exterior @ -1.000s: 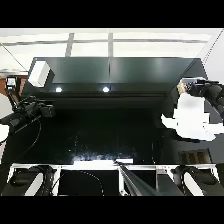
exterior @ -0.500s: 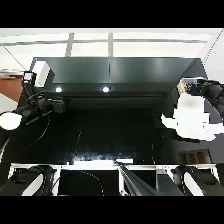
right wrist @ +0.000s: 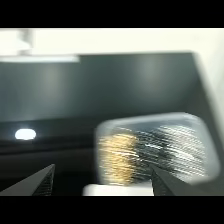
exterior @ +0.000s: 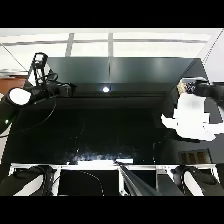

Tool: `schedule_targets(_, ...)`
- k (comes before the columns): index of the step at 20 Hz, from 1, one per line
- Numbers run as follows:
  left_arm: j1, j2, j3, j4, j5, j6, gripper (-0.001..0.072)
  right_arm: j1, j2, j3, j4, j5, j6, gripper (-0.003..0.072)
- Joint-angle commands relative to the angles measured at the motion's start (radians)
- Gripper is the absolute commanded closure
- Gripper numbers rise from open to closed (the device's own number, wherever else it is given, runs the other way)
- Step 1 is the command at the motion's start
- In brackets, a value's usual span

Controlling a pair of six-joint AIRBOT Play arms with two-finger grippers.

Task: Fold the box and place the chain.

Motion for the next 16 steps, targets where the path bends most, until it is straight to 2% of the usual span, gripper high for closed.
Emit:
schedule_targets(1, -0.029, -0.035, 0.044, 0.001, -0.002, 0.0, 0.0004, -0.277, -0.079, 0.096, -0.151, 0.108, 0.162, -0.0022)
schedule_targets(5, -0.059, -0.058, 0.044, -0.008, -0.008, -0.001, 0.0004, -0.732, -0.309, 0.187, -0.108, 0.192, 0.16, -0.0021)
schedule_targets(7, -0.068, -0.077, 0.044, -0.008, -0.021, -0.001, 0.0004, -0.898, -0.404, 0.225, 0.006, 0.296, 0.098, -0.0021)
schedule_targets(8, -0.069, -0.084, 0.044, -0.007, -0.025, -0.001, 0.0004, -0.962, -0.442, 0.248, 0.123, 0.34, -0.04, -0.0021)
schedule_targets(10, -0.069, -0.089, 0.044, -0.007, -0.019, -0.001, 0.0004, -1.06, -0.535, 0.322, 0.45, 0.518, -0.422, -0.002)
schedule_targets(12, -0.069, -0.09, 0.044, -0.011, -0.009, -0.002, 0.0004, -1.119, -0.673, 0.424, 0.696, 0.799, -0.6, -0.002)
schedule_targets(14, -0.072, -0.093, 0.044, -0.033, -0.008, -0.002, 0.0004, -1.116, -0.81, 0.507, 0.742, 1.047, -0.602, -0.002)
schedule_targets(16, -0.072, -0.095, 0.044, -0.061, -0.006, -0.001, 0.0004, -1.086, -0.898, 0.545, 0.726, 1.166, -0.594, -0.002)
